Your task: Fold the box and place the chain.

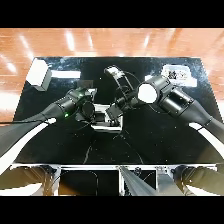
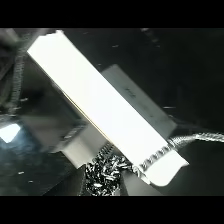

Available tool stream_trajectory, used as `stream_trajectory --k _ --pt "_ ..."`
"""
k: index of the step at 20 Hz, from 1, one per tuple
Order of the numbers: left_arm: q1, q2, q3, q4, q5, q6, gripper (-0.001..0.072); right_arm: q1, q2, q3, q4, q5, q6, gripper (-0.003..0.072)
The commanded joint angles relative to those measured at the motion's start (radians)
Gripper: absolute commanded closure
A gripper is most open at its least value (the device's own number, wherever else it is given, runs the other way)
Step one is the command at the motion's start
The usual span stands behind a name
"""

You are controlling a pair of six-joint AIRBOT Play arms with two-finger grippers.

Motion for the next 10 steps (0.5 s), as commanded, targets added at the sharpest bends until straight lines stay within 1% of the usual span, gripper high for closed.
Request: stream_trajectory --k 1,3,7,10 --pt "0.000 0.000 0.000 0.000 0.002 0.000 0.0690 -0.018 0.019 -0.001 -0.065 -0.003 0.027 0.0656" --pt "0.000 0.000 0.000 0.000 0.002 0.000 0.0690 -0.018 0.050 -0.001 -0.101 -0.010 0.031 0.0656" --pt "0.000 0.000 0.000 0.000 0.001 0.000 0.0690 -0.018 0.086 -0.002 -0.130 0.077 0.053 0.0656" --pt "0.000 0.000 0.000 0.000 0.002 0.000 0.0690 -0.018 0.093 -0.002 -0.130 0.098 0.053 0.0656"
